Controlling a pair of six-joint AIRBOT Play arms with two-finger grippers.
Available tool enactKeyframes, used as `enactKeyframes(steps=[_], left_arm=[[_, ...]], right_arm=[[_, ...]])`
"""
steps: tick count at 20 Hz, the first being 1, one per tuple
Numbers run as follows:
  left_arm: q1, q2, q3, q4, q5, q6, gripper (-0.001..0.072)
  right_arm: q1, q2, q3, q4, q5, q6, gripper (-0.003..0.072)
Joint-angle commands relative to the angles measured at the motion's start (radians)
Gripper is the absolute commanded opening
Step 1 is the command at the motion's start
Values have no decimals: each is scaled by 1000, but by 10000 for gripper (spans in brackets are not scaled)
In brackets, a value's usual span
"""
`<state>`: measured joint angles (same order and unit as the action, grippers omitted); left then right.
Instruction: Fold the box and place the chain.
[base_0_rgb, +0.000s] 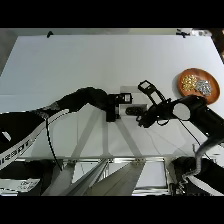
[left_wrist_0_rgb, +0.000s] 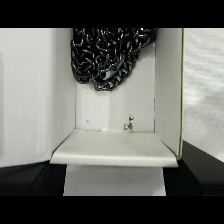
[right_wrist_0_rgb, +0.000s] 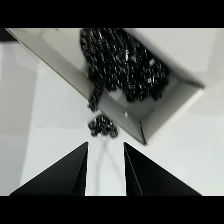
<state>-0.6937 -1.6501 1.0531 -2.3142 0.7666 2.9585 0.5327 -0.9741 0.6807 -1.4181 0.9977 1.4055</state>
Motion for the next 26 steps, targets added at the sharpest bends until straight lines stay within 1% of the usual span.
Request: enactKeyframes(steps=[1,2,3,4,6,10,12,14,17,24,25,26], left_arm=[[0,1,0,0,0,0,396],[0,1,0,0,0,0,396],[0,1,0,0,0,0,396],[0,1,0,0,1,0,396],[0,1,0,0,1,0,396],[0,1,0,0,1,0,396],[0,1,0,0,0,0,396],[0,1,0,0,0,0,396],[0,1,0,0,0,0,396],[0,1,0,0,0,0,396],[0,1,1,0,0,0,396],[0,1,1,0,0,0,396]], right_arm=[[42,3,-57,-77,5,105,240],[50,1,-71,-77,-20,123,261],[56,-5,-83,-77,-58,133,310],[56,-15,-89,-77,-90,134,323],[56,-46,-89,-77,-126,135,323],[56,-121,-89,-47,-133,136,323],[56,-147,-89,-37,-167,151,323],[70,-157,-89,-37,-193,169,322],[92,-159,-89,-37,-199,181,322],[98,-159,-89,-47,-179,221,313],[105,-159,-90,-48,-177,221,290],[111,-159,-92,-49,-180,222,288]])
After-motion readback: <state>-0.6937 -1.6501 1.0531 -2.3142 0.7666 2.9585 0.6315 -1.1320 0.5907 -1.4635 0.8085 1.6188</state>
